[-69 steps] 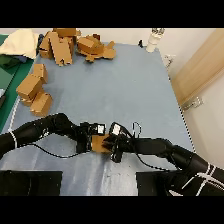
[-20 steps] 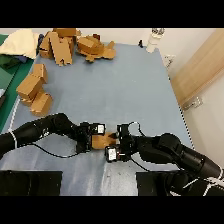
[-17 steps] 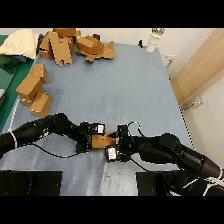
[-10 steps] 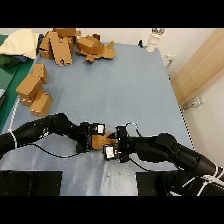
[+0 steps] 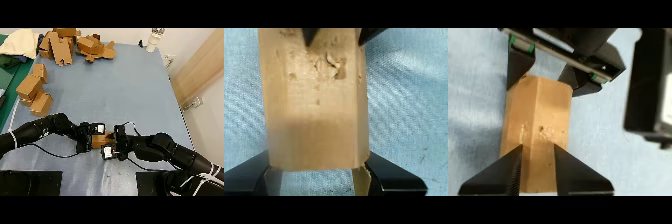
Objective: Fold the box.
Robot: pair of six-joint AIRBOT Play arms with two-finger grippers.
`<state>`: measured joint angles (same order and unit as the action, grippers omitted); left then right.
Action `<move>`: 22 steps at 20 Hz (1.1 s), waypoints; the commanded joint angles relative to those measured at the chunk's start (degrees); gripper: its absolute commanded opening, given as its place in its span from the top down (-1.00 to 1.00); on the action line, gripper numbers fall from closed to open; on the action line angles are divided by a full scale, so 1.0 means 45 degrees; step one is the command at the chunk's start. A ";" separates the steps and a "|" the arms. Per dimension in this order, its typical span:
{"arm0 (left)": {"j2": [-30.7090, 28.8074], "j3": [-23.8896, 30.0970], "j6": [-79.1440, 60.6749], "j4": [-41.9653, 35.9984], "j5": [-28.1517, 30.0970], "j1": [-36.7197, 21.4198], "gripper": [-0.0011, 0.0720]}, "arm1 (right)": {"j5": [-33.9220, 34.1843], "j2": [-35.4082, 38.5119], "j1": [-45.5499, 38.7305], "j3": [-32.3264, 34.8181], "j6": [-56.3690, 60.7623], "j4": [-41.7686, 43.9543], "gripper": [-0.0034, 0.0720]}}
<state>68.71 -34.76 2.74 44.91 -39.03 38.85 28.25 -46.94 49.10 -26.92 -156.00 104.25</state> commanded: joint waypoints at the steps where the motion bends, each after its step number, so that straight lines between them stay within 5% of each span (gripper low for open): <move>1: 0.0000 -0.0010 -0.0034 0.0015 -0.0029 0.0000 0.15 | -0.0180 0.0024 -0.0010 -0.0131 -0.0005 -0.0131 0.15; 3: 0.0000 -0.0010 -0.0039 0.0015 -0.0029 0.0000 0.14 | -0.0175 0.0049 -0.0010 -0.0277 -0.0005 -0.0136 0.16; 5: 0.0000 -0.0010 -0.0039 0.0015 -0.0029 0.0000 0.15 | -0.0175 0.0049 -0.0010 -0.0384 -0.0005 -0.0194 0.49; 22: 0.0000 -0.0010 -0.0039 0.0015 -0.0029 0.0000 0.14 | 0.1273 0.0024 -0.0005 -0.0389 -0.0005 0.1025 0.49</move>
<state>68.71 -34.76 2.55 44.97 -39.24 38.85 32.53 -46.81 49.01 -28.62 -156.05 106.17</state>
